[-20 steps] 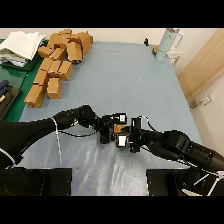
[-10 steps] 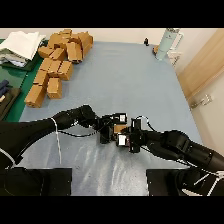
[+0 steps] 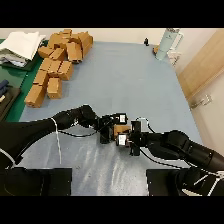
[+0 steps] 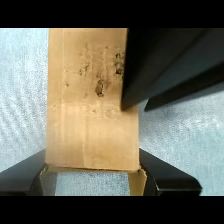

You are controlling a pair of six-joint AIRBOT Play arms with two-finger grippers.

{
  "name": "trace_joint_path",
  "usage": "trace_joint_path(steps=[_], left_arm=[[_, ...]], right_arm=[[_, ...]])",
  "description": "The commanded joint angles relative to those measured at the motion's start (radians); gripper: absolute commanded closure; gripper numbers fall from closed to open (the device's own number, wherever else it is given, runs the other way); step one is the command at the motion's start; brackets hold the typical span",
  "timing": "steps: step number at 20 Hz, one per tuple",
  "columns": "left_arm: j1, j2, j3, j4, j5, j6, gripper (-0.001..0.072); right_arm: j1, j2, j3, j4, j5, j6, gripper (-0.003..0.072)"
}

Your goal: Fold the box.

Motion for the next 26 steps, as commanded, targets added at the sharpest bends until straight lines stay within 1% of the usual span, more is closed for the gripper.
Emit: trace_joint_path(steps=[1, 8, 9, 10, 11, 18, 26], left_arm=[[0.000, 0.000, 0.000, 0.000, 0.000, 0.000, 0.0199], [0.000, 0.000, 0.000, 0.000, 0.000, 0.000, 0.0199], [0.000, 0.000, 0.000, 0.001, 0.000, 0.000, 0.0199], [0.000, 0.000, 0.000, 0.000, 0.000, 0.000, 0.0199], [0.000, 0.000, 0.000, 0.000, 0.000, 0.000, 0.0199], [0.000, 0.000, 0.000, 0.001, 0.000, 0.000, 0.0199], [0.000, 0.000, 0.000, 0.001, 0.000, 0.000, 0.0199]], right_arm=[[0.001, 0.000, 0.000, 0.022, -0.020, -0.012, 0.0525], [0.001, 0.057, 0.000, 0.021, 0.010, -0.017, 0.0527], [0.000, 0.057, 0.000, 0.021, 0.013, -0.017, 0.0540], [-0.001, 0.053, 0.000, 0.016, 0.011, -0.017, 0.0672], [-0.001, 0.045, 0.000, 0.011, 0.011, -0.017, 0.0680], [-0.002, -0.016, 0.000, 0.005, 0.013, -0.017, 0.0680], [-0.002, -0.041, 0.000, 0.005, 0.013, -0.017, 0.0680]])
